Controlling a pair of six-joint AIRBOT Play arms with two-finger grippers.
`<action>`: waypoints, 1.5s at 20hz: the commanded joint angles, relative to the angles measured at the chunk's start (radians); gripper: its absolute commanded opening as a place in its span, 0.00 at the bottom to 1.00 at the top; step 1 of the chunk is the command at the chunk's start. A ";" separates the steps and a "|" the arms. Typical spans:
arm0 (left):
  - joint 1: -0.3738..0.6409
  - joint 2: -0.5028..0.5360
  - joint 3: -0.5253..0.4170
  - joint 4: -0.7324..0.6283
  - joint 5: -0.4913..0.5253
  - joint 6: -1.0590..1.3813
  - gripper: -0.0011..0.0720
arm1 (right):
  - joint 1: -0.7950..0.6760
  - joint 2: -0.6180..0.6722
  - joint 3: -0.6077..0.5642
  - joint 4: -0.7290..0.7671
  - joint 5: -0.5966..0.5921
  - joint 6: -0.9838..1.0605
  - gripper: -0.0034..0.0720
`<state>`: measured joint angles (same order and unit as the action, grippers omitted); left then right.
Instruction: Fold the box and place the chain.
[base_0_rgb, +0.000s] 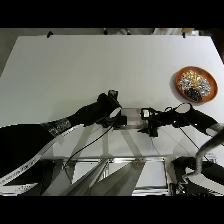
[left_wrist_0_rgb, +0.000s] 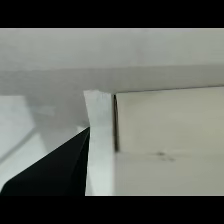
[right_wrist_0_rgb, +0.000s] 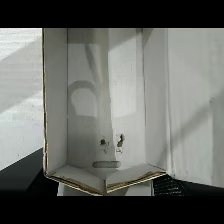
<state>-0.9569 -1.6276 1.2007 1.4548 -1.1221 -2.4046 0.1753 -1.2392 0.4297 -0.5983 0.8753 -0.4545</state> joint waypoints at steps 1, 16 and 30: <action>0.026 0.045 0.002 0.002 -0.023 0.006 0.48 | 0.000 0.001 0.000 0.000 0.000 0.001 0.48; 0.220 0.527 -0.163 -0.049 -0.208 0.859 0.66 | 0.000 0.001 0.000 0.000 0.000 0.001 0.48; 0.411 0.370 -0.628 -0.861 0.331 2.583 0.80 | 0.000 0.001 0.000 0.000 0.000 0.001 0.48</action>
